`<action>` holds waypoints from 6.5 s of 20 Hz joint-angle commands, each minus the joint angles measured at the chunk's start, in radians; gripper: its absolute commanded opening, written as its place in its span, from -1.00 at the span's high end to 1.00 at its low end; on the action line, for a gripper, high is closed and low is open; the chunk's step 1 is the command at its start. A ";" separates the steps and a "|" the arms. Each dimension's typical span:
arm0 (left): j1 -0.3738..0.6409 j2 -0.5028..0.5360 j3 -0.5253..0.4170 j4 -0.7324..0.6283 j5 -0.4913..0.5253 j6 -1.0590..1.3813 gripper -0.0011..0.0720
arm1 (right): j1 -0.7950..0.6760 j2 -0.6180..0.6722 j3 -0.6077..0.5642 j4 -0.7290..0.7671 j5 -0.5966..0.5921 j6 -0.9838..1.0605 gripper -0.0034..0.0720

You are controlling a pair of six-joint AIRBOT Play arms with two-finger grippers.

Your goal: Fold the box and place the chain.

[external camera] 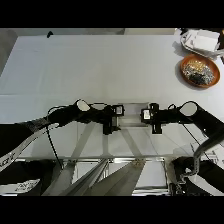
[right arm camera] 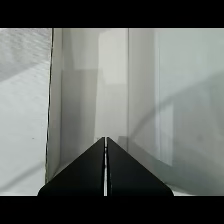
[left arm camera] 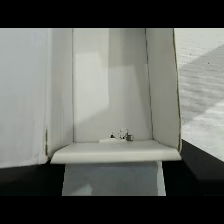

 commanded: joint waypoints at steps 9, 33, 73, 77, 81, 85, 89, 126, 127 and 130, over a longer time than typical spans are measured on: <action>0.000 0.000 0.000 0.002 0.000 0.003 0.11 | -0.255 0.360 0.000 -0.053 0.156 0.529 0.88; 0.000 0.000 0.000 0.002 0.000 0.003 0.11 | -0.276 -0.048 0.000 -0.225 0.185 1.277 0.90; 0.000 0.000 0.000 0.002 0.000 0.003 0.11 | -0.239 0.066 0.001 -0.008 0.291 1.212 0.38; 0.000 0.000 0.000 0.002 0.000 0.003 0.11 | -0.239 0.066 0.001 0.013 0.284 1.212 -0.22; 0.000 0.000 0.000 0.002 0.000 0.003 0.11 | -0.235 0.065 0.001 0.011 0.216 1.235 -0.20; 0.000 0.000 0.000 0.002 0.000 0.003 0.11 | -0.153 0.065 0.002 -0.017 0.151 1.300 -0.18; 0.000 0.000 0.000 0.001 0.000 0.003 0.11 | -0.070 0.058 0.040 -0.132 0.116 1.426 -0.18; 0.000 0.000 0.000 0.001 0.000 0.003 0.11 | 0.348 -0.204 0.204 -0.681 0.030 2.222 0.11; 0.000 0.000 0.000 0.001 0.000 0.003 0.11 | 0.348 -0.215 0.204 -0.681 0.035 2.239 0.13; 0.000 0.000 0.000 0.001 0.000 0.003 0.11 | 0.348 -0.230 0.204 -0.689 0.043 2.256 0.16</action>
